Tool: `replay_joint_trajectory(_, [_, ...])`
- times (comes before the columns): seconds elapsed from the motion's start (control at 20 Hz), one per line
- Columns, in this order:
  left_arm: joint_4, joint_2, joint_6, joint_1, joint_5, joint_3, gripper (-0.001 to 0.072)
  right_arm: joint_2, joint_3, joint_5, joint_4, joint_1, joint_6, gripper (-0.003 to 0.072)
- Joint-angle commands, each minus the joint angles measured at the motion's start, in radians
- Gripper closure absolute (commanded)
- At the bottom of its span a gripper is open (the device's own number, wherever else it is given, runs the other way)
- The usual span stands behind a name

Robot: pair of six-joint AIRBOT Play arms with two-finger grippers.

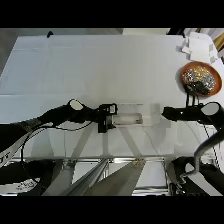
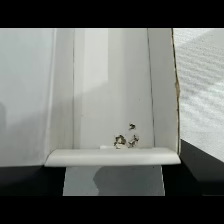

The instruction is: Fold the box and place the chain.

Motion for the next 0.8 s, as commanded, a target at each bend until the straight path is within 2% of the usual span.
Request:
replay_joint_trajectory(0.0, [0.000,0.000,0.000,0.000,0.000,0.000,0.0377,-0.076,0.000,0.012,0.013,0.051,0.005,0.0675])
replay_joint_trajectory(0.45, [0.000,0.000,0.000,0.000,0.000,0.000,0.0377,-0.087,0.000,-0.051,0.101,0.207,-0.034,0.0675])
replay_joint_trajectory(0.75, [0.000,0.000,0.000,0.000,0.000,0.000,0.0377,-0.038,0.001,-0.006,0.240,0.219,-0.139,0.0675])
